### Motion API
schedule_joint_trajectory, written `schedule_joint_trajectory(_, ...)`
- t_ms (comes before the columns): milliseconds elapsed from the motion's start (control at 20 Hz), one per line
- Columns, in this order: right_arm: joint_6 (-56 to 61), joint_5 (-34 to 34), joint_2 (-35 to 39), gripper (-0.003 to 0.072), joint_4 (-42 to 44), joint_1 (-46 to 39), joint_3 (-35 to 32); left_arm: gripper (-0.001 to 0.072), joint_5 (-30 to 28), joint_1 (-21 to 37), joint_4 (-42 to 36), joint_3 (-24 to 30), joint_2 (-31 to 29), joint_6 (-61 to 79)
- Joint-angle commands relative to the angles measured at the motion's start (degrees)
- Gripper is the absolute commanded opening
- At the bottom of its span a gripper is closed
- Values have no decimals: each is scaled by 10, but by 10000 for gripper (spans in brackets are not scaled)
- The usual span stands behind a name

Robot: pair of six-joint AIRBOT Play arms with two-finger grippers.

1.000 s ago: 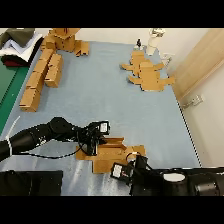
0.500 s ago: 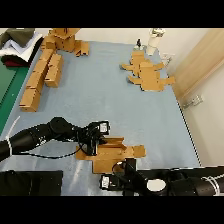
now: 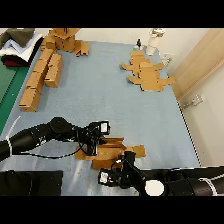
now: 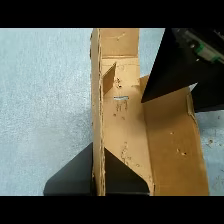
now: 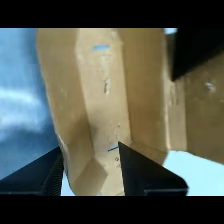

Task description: Fold the box.

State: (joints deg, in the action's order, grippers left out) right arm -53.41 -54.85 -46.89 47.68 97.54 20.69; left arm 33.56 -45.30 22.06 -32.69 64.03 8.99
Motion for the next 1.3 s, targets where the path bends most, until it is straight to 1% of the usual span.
schedule_joint_trajectory(0, 70, -21, 0, 509, -44, 0, 7, 12, 0, 0, 0, 0, 0, 0)
schedule_joint_trajectory(150, 76, -31, 0, 520, -32, 0, 8, 13, 0, 0, 0, 0, 0, 0)
schedule_joint_trajectory(250, 74, -46, 5, 713, -28, 0, 8, 13, 0, 0, 0, 0, 0, 0)
schedule_joint_trajectory(400, 71, -80, 37, 713, -27, -12, 8, 12, 0, 0, 0, 0, 0, 0)
schedule_joint_trajectory(450, 43, -92, 57, 713, -27, -14, 4, 13, 0, 0, 0, 0, 0, 0)
schedule_joint_trajectory(500, 10, -88, 76, 712, -28, -19, -2, 12, 0, 0, 0, 0, 0, 0)
schedule_joint_trajectory(600, -22, -53, 117, 712, -25, -42, -25, 12, -1, 0, 0, 0, 0, 0)
schedule_joint_trajectory(800, -94, 36, 197, 712, 1, -119, -72, 13, 0, 0, 0, 0, 0, 0)
schedule_joint_trajectory(900, -175, 75, 229, 712, 52, -173, -84, 12, 0, 0, 0, 0, 0, 0)
schedule_joint_trajectory(1050, -367, 138, 243, 711, 196, -288, -86, 12, 0, 0, 0, 0, 0, 0)
schedule_joint_trajectory(1150, -538, 174, 236, 711, 343, -383, -86, 12, 0, 0, 0, 0, 0, 0)
schedule_joint_trajectory(1250, -757, 181, 219, 712, 527, -481, -85, 13, 0, 0, 0, 0, 0, 0)
